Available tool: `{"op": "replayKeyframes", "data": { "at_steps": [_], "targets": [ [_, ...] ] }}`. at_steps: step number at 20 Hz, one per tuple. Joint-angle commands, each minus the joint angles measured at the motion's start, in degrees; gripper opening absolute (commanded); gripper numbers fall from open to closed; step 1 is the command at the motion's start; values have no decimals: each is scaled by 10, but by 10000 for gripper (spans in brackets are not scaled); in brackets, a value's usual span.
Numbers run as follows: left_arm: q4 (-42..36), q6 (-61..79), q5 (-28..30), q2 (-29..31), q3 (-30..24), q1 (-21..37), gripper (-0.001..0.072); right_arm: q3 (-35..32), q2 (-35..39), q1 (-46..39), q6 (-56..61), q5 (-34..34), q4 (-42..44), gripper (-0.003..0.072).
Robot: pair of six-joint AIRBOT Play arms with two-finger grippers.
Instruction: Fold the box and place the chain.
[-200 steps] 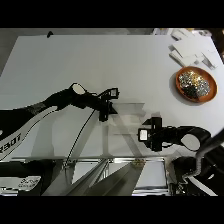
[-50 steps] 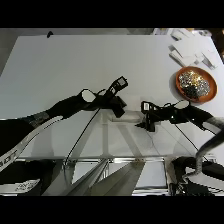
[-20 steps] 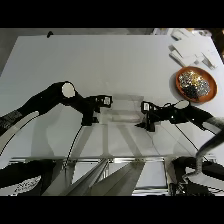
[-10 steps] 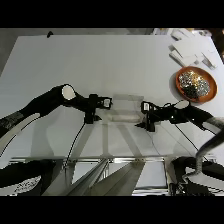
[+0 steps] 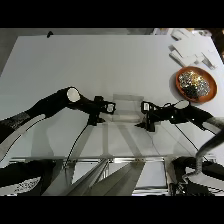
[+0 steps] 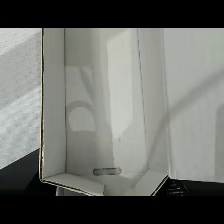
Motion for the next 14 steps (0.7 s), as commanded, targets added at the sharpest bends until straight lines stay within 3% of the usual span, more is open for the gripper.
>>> {"op": "replayKeyframes", "data": {
  "at_steps": [1,2,9,11,14],
  "targets": [
    [-6,1,-5,-1,0,-10,524,0,0,0,0,0,0,396],
    [-6,1,-7,-1,-1,-10,482,0,0,0,0,0,0,396],
    [-17,-29,3,-8,-1,-21,478,0,0,0,0,0,0,396],
    [-17,-29,18,-8,-1,-21,408,0,0,0,0,0,0,396],
    [-20,-29,25,-8,-1,-21,379,0,0,0,0,0,0,396]
  ]
}}
